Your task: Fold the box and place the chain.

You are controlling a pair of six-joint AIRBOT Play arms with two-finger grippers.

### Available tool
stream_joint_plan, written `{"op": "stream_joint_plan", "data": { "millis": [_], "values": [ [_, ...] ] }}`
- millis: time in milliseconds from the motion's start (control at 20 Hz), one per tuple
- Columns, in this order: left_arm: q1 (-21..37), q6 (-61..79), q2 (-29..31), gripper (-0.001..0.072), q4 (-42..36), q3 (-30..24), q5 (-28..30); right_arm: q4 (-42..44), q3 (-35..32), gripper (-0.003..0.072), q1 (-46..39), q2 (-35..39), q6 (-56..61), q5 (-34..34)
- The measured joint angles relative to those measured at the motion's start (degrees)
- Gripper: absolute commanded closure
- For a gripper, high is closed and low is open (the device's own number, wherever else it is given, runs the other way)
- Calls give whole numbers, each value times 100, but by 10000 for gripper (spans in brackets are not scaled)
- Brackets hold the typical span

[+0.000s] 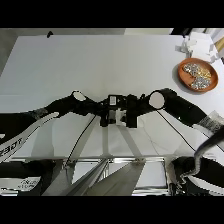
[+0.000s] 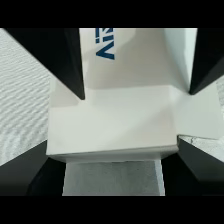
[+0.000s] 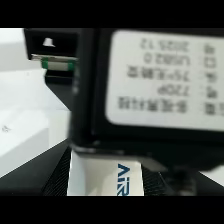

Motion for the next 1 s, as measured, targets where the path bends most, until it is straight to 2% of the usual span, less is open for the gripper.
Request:
{"op": "stream_joint_plan", "data": {
  "millis": [400,450,550,850,900,950,1000],
  "values": [
    [0,2,-2,638,2,-2,-13,125,-4,286,234,20,76,35],
    [0,2,0,638,2,0,-13,72,-4,290,254,20,127,26],
    [0,2,0,638,2,-2,-11,-120,-4,356,275,20,306,-13],
    [2,-2,0,638,-9,0,13,-503,-7,361,295,24,691,-210],
    [2,-2,-2,638,-9,0,13,-529,-7,464,295,35,713,-247],
    [2,-13,-2,638,-7,0,20,-542,-9,527,297,48,732,-275],
    [7,-20,-2,638,2,0,39,-544,-9,527,297,79,748,-317]
  ]
}}
